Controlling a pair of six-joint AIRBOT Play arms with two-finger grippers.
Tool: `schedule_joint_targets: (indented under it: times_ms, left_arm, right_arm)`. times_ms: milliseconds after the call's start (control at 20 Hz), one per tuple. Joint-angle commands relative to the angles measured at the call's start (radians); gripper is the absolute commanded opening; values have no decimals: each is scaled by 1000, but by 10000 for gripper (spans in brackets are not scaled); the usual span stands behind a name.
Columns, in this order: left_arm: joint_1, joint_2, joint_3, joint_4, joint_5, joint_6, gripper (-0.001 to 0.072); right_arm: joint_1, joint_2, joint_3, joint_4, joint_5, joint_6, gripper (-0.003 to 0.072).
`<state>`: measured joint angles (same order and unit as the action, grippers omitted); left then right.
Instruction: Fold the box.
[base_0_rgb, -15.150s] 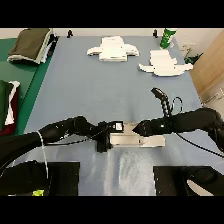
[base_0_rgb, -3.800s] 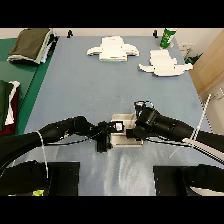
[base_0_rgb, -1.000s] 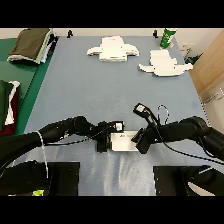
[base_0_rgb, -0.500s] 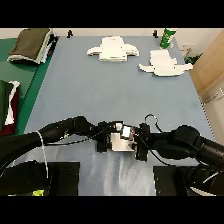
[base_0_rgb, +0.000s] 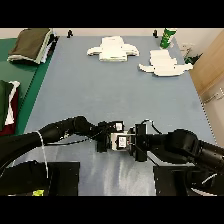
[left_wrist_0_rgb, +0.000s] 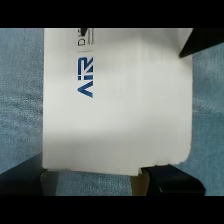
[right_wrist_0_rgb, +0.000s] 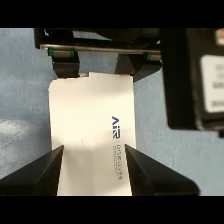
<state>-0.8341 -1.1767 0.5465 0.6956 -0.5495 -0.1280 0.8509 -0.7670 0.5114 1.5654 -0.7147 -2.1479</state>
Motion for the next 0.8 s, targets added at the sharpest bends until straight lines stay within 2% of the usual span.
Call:
schedule_joint_targets:
  times_ms: [0,350,750]
  left_arm:
    - [0,0,1,0,0,0,593]
    - [0,0,1,0,0,0,592]
    - [0,0,1,0,0,1,593]
  right_arm:
    - [5,-41,0,-37,19,-23,598]
    - [5,-82,0,-122,51,-31,583]
    - [5,18,1,-132,51,-31,583]
